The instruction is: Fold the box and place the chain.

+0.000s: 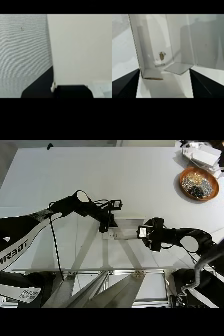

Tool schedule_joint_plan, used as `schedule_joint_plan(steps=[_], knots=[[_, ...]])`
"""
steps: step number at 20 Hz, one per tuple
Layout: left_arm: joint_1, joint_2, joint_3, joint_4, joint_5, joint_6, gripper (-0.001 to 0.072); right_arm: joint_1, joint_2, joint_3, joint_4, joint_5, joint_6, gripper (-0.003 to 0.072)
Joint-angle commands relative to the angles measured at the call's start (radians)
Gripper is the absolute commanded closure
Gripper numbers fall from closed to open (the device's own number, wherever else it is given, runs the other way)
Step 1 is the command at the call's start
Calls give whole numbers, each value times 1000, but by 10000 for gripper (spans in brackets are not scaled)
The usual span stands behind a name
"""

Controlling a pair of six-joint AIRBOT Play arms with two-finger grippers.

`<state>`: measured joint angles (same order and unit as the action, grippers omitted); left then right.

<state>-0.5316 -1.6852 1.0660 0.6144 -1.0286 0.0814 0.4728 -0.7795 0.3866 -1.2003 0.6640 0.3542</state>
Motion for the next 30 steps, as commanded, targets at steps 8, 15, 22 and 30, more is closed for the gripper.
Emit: schedule_joint_plan(steps=[8,15,22,30], knots=[[0,0,0,0,-1,0,696,-115,-80,3,165,-4,-296,15],[0,0,0,0,-1,0,696,-201,-165,3,281,-2,-443,15],[0,0,0,0,-1,0,696,-214,-240,11,406,1,-599,14],[0,0,0,0,-1,0,696,-294,-288,47,423,86,-696,14]])
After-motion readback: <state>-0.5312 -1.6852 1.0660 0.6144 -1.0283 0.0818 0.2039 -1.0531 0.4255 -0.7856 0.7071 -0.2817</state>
